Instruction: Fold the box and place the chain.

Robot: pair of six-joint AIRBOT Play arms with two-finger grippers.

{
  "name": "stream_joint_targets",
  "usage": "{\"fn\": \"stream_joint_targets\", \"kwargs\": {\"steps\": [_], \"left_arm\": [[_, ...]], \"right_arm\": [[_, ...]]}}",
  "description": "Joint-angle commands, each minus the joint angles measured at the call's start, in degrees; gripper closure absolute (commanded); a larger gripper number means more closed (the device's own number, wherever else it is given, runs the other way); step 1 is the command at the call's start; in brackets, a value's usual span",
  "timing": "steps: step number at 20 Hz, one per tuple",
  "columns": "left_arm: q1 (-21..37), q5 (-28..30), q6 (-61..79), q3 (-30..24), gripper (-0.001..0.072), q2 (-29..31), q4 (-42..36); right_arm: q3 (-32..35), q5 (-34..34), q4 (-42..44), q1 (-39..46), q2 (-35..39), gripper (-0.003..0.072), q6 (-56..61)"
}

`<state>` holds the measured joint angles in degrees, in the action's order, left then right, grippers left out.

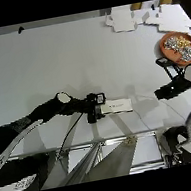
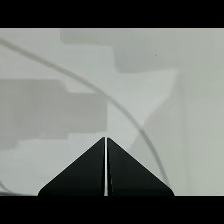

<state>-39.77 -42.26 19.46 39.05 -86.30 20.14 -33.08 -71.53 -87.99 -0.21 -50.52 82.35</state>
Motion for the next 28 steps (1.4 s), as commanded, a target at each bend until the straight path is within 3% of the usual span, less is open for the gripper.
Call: {"fn": "stream_joint_targets", "kwargs": {"steps": [1,14,17,21,28], "left_arm": [[0.0,0.0,0.0,0.0,0.0436,0.0,0.0],[0.9,-0.3,-2.3,0.0,0.0437,2.1,1.0],[3.8,-0.4,-11.6,0.0,0.0436,8.8,5.6],[11.5,-0.4,-31.9,0.0,0.0437,22.2,18.8],[33.0,-2.6,-75.2,0.0,0.0437,43.1,49.8]], "right_arm": [[0.3,-3.5,-0.4,1.9,0.0,0.0668,1.2],[0.3,-3.4,-0.4,1.9,0.0,0.0668,1.2],[0.3,-3.4,-0.4,1.9,0.0,0.0668,1.2],[0.3,-3.4,-0.4,1.9,0.0,0.0668,1.2],[0.3,-3.4,-0.4,1.9,0.0,0.0668,1.2]]}}
